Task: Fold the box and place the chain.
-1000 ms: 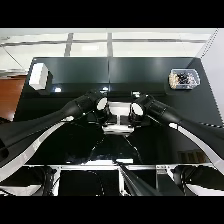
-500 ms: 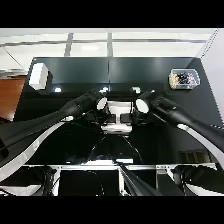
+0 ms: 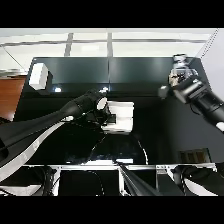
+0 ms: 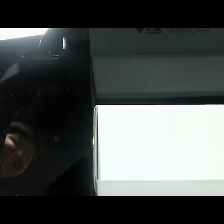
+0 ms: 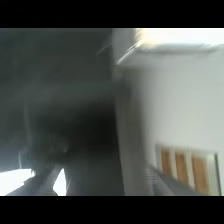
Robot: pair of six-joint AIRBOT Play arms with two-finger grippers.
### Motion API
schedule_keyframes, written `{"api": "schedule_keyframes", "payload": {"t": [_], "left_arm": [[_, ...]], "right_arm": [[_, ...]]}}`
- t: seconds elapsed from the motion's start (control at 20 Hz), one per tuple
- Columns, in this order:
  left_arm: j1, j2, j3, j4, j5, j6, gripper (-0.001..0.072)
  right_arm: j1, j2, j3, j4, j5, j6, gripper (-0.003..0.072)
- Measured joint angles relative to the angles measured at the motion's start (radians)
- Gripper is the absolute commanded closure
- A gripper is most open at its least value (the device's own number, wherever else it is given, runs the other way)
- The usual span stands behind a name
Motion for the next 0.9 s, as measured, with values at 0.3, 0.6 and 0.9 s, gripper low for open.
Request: {"api": "schedule_keyframes", "payload": {"t": [0.3,0.6,0.9], "left_arm": [[0.000,0.000,0.000,0.000,0.003,0.000,0.0682],[0.000,0.000,0.000,0.000,0.003,0.000,0.0682],[0.000,0.000,0.000,0.000,0.002,0.000,0.0682]], "right_arm": [[-0.381,-0.295,0.309,0.271,-0.082,-0.002,0.0008],[-0.496,-0.674,0.772,0.512,0.103,-0.098,0.0105],[-0.523,-0.844,0.904,0.558,0.156,-0.111,0.0660]]}}
